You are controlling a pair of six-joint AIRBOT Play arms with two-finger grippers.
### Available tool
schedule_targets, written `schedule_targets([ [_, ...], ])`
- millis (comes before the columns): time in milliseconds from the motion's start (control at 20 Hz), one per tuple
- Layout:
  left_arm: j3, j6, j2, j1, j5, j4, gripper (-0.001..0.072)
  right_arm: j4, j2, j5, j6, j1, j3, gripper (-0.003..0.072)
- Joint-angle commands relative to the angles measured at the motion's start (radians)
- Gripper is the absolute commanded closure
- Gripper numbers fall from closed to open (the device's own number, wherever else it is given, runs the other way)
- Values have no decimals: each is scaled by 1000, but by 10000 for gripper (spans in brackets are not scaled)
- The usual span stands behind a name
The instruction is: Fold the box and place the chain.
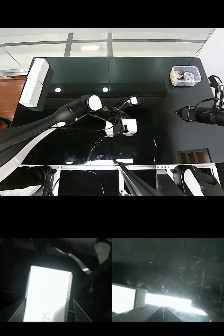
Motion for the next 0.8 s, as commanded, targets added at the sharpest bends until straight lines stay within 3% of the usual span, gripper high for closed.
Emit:
schedule_targets([
  [0, 2, 10, -2, -4, -23, 16, -11, 0, 1, -10, -8, 4, 0, 668],
  [250, 1, 116, -3, -49, 19, 158, -11, 0, 1, -5, -8, 4, 0, 668],
  [500, 0, 28, -28, -76, 39, 296, -1, -1, 1, -5, -8, 4, 0, 668],
  [550, 1, -45, -27, -73, 27, 302, 86, -1, 1, -5, -8, 4, 0, 668],
  [600, 2, -125, -21, -69, 2, 332, 266, 0, 1, -5, -8, 4, 0, 668],
  [650, 2, -200, -10, -62, -43, 380, 356, -1, 1, -5, -8, 4, 0, 668],
  [750, 2, -336, 32, -30, -154, 485, 356, -1, 1, -3, -8, 4, 0, 668],
])
